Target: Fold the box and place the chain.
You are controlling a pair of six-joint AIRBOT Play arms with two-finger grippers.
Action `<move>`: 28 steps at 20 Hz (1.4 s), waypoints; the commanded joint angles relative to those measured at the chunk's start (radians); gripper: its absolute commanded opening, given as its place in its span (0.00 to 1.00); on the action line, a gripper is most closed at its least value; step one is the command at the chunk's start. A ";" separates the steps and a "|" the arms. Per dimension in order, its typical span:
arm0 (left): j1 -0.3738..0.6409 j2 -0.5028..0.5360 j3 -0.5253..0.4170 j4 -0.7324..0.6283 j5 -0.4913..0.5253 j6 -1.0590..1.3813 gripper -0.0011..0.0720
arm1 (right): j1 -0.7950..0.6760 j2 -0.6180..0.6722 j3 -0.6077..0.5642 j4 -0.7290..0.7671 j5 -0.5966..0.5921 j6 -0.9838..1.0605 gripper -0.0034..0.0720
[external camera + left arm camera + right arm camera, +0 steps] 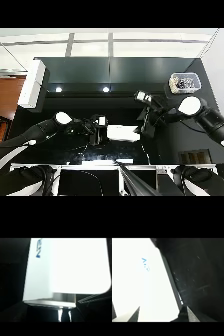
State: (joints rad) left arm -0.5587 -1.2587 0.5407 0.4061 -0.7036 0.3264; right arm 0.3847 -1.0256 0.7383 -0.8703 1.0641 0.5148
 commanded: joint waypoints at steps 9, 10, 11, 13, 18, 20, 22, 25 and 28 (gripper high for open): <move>0.000 -0.001 0.000 0.000 -0.003 0.004 0.46 | 0.121 0.005 -0.056 0.025 -0.040 -0.200 0.94; 0.000 -0.001 0.000 0.000 -0.003 0.004 0.46 | 0.123 0.004 -0.069 0.024 -0.045 -0.199 0.94; 0.000 -0.001 0.000 0.000 -0.003 0.004 0.46 | 0.122 0.004 -0.081 0.022 -0.065 -0.192 0.94; 0.000 -0.001 0.000 0.000 -0.003 0.004 0.46 | 0.122 0.005 -0.085 0.013 -0.129 -0.168 0.94; 0.000 -0.001 0.000 0.000 -0.003 0.004 0.46 | 0.121 0.005 -0.074 0.013 -0.210 -0.152 0.94; 0.000 -0.001 0.000 0.000 -0.004 0.004 0.46 | 0.121 0.005 -0.074 0.026 -0.174 -0.151 0.87; 0.000 -0.001 0.000 0.000 -0.004 0.004 0.46 | 0.124 0.005 -0.074 0.031 -0.150 -0.126 0.68; 0.000 -0.001 0.000 0.000 -0.004 0.005 0.46 | 0.124 0.005 -0.074 0.031 -0.150 -0.126 0.68; 0.000 -0.001 0.000 0.000 -0.004 0.004 0.46 | 0.124 0.005 -0.074 0.032 -0.138 -0.125 0.68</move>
